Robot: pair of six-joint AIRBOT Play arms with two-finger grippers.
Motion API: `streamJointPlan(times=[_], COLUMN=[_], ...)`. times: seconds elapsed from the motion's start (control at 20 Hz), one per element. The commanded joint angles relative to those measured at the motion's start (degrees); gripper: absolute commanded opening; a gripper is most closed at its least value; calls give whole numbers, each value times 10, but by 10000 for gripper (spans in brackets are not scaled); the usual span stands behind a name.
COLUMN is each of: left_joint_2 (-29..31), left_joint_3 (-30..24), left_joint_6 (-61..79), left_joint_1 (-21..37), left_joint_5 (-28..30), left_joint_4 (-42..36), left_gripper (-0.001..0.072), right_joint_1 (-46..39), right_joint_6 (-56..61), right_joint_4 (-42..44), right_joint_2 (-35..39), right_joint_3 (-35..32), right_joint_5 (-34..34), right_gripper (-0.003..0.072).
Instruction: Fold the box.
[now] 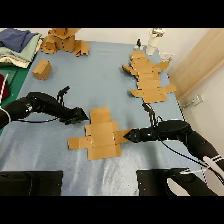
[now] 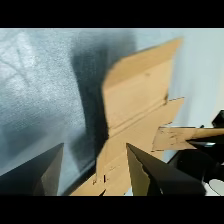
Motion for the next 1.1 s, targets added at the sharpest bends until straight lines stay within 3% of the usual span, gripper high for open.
streamJointPlan(times=[0.0, 0.2, 0.4, 0.7, 0.75, 0.8, 0.85, 0.95, 1.05], left_joint_2=[-20, -20, -36, -54, -54, -54, -54, -54, -54], left_joint_3=[0, 0, 0, 0, 0, 0, 0, 0, 0], left_joint_6=[36, 63, 66, 99, 111, 127, 136, 149, 160], left_joint_1=[0, -15, -27, -27, -27, -27, -27, -27, -27], left_joint_5=[3, 2, 0, 5, 12, 22, 32, 48, 51], left_joint_4=[-29, -46, -52, -84, -90, -95, -99, -99, -99], left_gripper=[611, 611, 611, 610, 539, 355, 304, 302, 104], right_joint_1=[2, 2, 2, 2, 2, 2, 2, 2, 2], right_joint_6=[-43, -165, -179, -179, -179, -178, -178, -178, -178], right_joint_4=[21, 131, 138, 136, 136, 136, 136, 136, 136], right_joint_2=[-38, -64, -65, -66, -67, -68, -68, -68, -68], right_joint_3=[-13, -18, -18, -18, -18, -18, -18, -18, -18], right_joint_5=[10, -3, -39, -40, -40, -38, -37, -37, -37], right_gripper=[-3, -3, -2, -2, -3, -3, -3, -2, -2])
